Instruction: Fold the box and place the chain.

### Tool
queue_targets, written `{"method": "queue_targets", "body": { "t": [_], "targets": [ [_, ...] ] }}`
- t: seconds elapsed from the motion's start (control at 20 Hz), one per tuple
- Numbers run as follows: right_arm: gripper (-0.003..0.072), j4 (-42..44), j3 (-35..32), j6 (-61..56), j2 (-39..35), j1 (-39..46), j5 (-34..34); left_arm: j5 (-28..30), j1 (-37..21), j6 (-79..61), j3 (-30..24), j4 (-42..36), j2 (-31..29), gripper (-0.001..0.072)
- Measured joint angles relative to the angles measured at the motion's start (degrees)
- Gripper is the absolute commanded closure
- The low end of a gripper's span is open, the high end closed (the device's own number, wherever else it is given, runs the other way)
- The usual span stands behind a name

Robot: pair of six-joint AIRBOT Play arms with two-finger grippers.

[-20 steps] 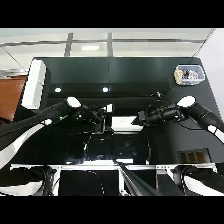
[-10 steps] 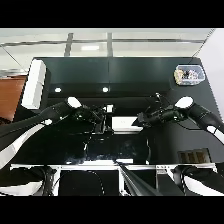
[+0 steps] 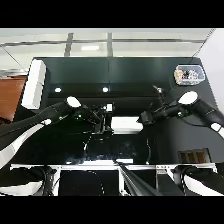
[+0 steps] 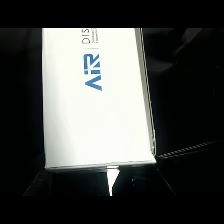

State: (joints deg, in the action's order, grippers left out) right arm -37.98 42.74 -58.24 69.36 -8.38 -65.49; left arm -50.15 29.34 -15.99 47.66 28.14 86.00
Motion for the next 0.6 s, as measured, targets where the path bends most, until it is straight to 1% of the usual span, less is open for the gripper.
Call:
{"method": "queue_targets", "body": {
  "t": [0.1, 0.25, 0.4, 0.5, 0.6],
  "targets": [
    [0.0663, -0.17, 2.71, 2.05, -2.38, 3.37, -5.81, 0.07, -0.68, -0.02, 0.0, -0.02, -0.5, -0.0009],
    [0.0663, -2.16, 4.7, 3.41, -6.21, 10.32, -10.6, 0.11, -2.25, 1.38, 0.0, 0.57, -2.6, -0.001],
    [0.0663, -3.5, 5.44, 3.85, -9.11, 17.31, -14.1, -1.29, -3.72, 3.37, 0.0, 3.21, -6.75, -0.0008],
    [0.0663, -3.58, 5.62, 3.89, -10.03, 20.13, -15.45, -1.73, -3.41, 4.04, 0.44, 2.82, -9.09, -0.0004],
    [0.0663, -3.67, 5.73, 3.85, -10.58, 21.66, -15.13, -1.53, -1.46, 4.55, 1.97, 0.57, -9.46, -0.0003]
  ]
}}
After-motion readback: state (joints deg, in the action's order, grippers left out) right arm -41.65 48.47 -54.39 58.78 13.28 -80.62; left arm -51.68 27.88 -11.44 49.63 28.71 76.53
